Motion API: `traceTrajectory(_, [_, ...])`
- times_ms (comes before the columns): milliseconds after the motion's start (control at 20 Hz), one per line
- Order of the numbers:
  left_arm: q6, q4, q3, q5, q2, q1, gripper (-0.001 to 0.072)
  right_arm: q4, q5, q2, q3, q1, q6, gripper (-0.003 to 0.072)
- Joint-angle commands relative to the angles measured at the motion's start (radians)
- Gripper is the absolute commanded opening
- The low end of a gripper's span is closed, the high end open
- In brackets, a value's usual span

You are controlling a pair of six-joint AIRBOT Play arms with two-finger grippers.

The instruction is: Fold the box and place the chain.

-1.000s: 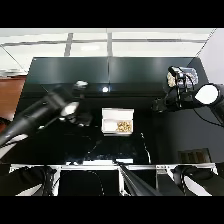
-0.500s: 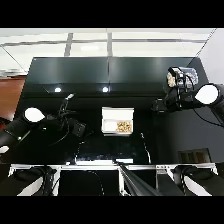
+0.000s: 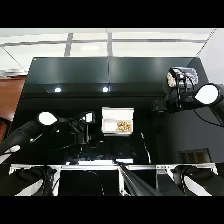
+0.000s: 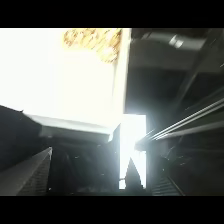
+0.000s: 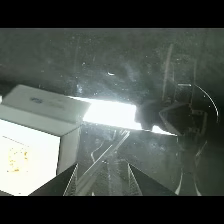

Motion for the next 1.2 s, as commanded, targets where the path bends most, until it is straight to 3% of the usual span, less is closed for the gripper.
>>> traceTrajectory(0, [0.092, -0.013, 0.037, 0.021, -0.100, 0.019, 0.0719, 0.024, 0.002, 0.000, 0.000, 0.000, 0.007, 0.0381])
traceTrajectory(350, [0.060, 0.009, 0.158, -0.021, -0.218, 0.004, 0.0718, 0.051, 0.001, 0.000, 0.000, 0.000, 0.006, 0.0382])
traceTrajectory(850, [0.061, 0.047, 0.160, -0.020, -0.220, -0.039, 0.0715, 0.051, -0.022, 0.000, 0.000, 0.000, 0.006, 0.0381])
traceTrajectory(1150, [0.061, -0.016, 0.163, 0.017, -0.221, -0.068, 0.0714, 0.050, -0.026, 0.000, 0.000, 0.000, 0.006, 0.0381])
